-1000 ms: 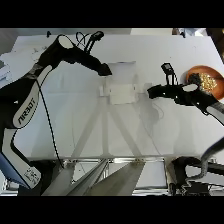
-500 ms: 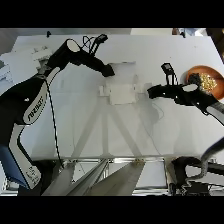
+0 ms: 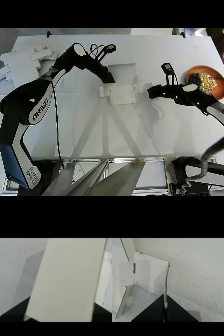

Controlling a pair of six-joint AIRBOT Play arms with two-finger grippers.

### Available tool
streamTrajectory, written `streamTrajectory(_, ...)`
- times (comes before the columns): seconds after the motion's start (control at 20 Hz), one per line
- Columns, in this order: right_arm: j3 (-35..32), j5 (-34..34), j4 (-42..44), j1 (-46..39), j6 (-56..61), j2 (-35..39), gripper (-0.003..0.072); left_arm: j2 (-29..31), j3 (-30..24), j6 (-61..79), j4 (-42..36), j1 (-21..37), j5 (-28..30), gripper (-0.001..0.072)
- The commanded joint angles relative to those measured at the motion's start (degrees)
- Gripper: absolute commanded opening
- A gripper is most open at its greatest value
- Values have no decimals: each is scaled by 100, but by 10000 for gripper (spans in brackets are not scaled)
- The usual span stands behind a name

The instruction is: Fold the box and place the chain.

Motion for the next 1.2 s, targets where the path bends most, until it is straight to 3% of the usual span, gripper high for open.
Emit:
streamTrajectory(0.0,-2,0,2,7,2,-2,7,-17,4,483,46,-15,-168,336)
streamTrajectory(0.05,-2,0,2,7,2,-2,7,-24,4,612,-17,-15,-190,331)
streamTrajectory(0.1,-2,0,2,7,2,-2,7,-28,4,649,-127,-15,-188,268)
streamTrajectory(0.2,-2,0,2,7,2,-2,7,-63,4,861,-330,-20,-186,210)
streamTrajectory(0.25,-2,0,2,7,2,-2,7,-85,4,876,-385,-22,-184,47)
streamTrajectory(0.3,-2,-2,2,7,2,-2,7,-109,4,894,-389,-37,-186,10)
streamTrajectory(1.15,-2,-2,2,7,2,-2,7,-184,4,892,-417,-83,-208,13)
